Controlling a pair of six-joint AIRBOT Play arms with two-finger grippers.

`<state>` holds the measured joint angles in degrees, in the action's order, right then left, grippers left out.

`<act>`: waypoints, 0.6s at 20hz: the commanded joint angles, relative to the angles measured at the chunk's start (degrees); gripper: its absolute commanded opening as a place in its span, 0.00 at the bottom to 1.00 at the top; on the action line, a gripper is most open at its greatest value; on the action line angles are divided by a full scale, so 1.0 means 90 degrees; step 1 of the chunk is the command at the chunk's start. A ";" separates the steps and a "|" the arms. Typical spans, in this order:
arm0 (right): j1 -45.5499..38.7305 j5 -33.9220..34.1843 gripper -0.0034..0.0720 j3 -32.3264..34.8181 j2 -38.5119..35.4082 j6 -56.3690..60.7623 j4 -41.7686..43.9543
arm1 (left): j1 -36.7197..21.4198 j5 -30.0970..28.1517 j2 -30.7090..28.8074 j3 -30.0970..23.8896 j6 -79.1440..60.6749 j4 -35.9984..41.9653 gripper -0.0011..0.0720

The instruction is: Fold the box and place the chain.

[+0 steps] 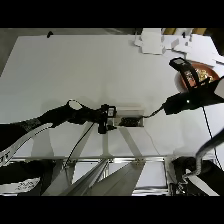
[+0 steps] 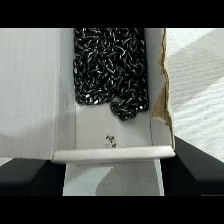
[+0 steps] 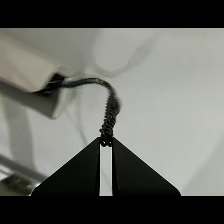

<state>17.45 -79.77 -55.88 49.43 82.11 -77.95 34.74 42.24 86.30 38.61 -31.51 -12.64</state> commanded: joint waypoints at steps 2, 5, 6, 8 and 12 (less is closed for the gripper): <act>0.0699 0.0260 0.07 -0.0007 -0.0294 -0.0022 0.1044 | -0.0002 0.0000 -0.0002 -0.0002 0.0000 -0.0002 0.22; 0.1161 0.0918 0.07 -0.0007 -0.0294 -0.0211 0.1460 | -0.0002 0.0000 -0.0002 -0.0002 0.0002 -0.0002 0.22; 0.1319 0.1229 0.07 -0.0007 -0.0291 -0.0287 0.1489 | -0.0002 -0.0002 -0.0002 -0.0002 0.0000 -0.0002 0.22; 0.1513 0.1705 0.06 -0.0007 -0.0291 -0.0311 0.1549 | -0.0002 0.0000 -0.0002 -0.0002 0.0000 -0.0002 0.22; 0.1586 0.2154 0.07 -0.0007 -0.0262 -0.0682 0.1921 | -0.0002 -0.0002 -0.0002 -0.0002 0.0000 -0.0002 0.22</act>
